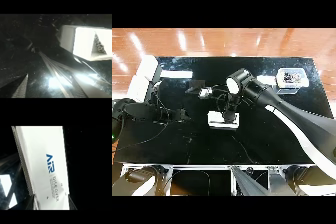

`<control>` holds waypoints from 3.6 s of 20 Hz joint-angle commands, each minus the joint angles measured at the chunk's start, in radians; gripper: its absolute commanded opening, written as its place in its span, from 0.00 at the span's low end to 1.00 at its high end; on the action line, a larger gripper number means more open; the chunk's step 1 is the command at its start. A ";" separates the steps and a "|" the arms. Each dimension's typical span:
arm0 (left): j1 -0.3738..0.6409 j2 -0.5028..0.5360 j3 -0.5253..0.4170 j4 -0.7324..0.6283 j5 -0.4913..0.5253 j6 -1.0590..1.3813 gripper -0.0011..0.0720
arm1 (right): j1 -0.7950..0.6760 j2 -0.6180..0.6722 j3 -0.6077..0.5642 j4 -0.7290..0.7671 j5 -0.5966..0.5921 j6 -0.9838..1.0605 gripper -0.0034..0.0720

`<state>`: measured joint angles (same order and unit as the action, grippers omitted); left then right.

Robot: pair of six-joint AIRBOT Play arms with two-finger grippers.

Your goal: Fold the box and place the chain.

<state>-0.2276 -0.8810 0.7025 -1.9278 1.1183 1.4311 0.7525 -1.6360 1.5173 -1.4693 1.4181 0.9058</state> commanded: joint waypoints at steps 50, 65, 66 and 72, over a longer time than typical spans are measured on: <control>0.000 -0.001 0.000 0.000 -0.027 0.001 0.88 | 0.068 0.000 -0.058 -0.072 -0.036 0.221 0.74; 0.000 0.000 0.000 0.000 -0.019 0.001 0.88 | 0.122 0.073 -0.057 -0.101 -0.004 0.331 0.96; 0.000 0.000 0.000 0.000 -0.019 0.001 0.88 | 0.122 0.081 -0.057 -0.101 -0.005 0.338 0.96; 0.000 0.000 0.000 0.000 -0.018 0.001 0.88 | 0.102 0.141 -0.057 -0.092 -0.054 0.512 0.67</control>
<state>-0.2276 -0.8810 0.7025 -1.9282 1.0996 1.4322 0.8680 -1.5269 1.4590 -1.5700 1.4002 1.2942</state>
